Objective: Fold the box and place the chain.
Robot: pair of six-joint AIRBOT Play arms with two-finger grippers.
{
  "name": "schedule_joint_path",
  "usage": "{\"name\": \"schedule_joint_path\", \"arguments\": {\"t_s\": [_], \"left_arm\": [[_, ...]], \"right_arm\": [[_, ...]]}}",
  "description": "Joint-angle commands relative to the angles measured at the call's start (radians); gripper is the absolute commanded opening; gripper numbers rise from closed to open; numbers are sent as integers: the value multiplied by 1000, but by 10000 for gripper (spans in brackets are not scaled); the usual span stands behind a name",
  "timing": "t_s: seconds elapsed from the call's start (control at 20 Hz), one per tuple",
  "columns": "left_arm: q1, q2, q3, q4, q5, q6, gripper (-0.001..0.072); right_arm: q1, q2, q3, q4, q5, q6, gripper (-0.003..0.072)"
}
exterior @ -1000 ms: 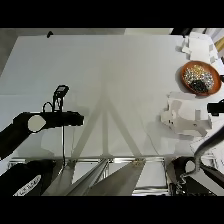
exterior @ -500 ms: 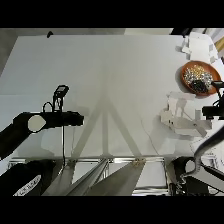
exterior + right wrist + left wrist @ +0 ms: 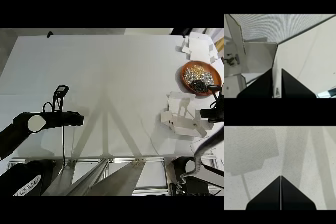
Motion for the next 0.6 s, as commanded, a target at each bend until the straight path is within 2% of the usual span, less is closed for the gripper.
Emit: {"name": "schedule_joint_path", "arguments": {"t_s": [0.0,0.2,0.35,0.55], "left_arm": [[0,1,0,0,0,0,11],[0,1,0,0,0,0,11],[0,1,0,0,0,0,11],[0,1,0,0,0,0,11]], "right_arm": [[0,-11,0,-6,35,-13,11],[74,53,0,38,24,-85,8],[149,164,-10,192,-18,-114,8],[254,379,-152,400,-182,-113,7]]}}
